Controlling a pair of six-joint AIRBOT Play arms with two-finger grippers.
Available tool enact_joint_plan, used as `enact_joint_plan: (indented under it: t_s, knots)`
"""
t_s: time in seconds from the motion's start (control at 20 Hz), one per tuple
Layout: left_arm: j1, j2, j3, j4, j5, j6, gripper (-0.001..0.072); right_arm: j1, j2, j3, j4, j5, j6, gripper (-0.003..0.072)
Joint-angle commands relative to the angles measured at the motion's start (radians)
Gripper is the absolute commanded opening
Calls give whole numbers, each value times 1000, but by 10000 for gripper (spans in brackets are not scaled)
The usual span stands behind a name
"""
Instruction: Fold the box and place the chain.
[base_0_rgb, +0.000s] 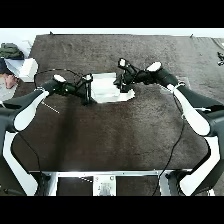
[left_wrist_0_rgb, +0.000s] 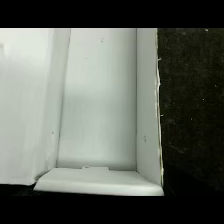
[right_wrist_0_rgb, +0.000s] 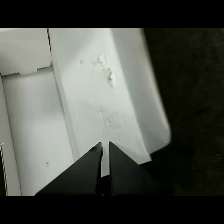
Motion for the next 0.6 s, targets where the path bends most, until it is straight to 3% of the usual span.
enact_joint_plan:
  t_s: [0.0, 0.1, 0.3, 0.35, 0.4, 0.55]
  knots:
    - [0, -1, 1, 3, -8, 1, 462, -25, 81, 1, -80, 29, 28, 126]
    - [0, 0, 1, 3, -8, 1, 462, -46, 113, 1, -138, 113, 61, 407]
    - [0, 0, 0, 3, -8, 1, 462, -56, 108, -23, -270, 195, 22, 407]
    - [0, 0, 0, 3, -8, 1, 462, -56, 96, -36, -267, 195, -34, 559]
    - [0, -1, 0, 3, -8, 0, 462, -55, 84, -45, -267, 193, -87, 599]
    - [0, -1, 0, 3, -8, 1, 463, -54, 48, -51, -261, 172, -140, 598]
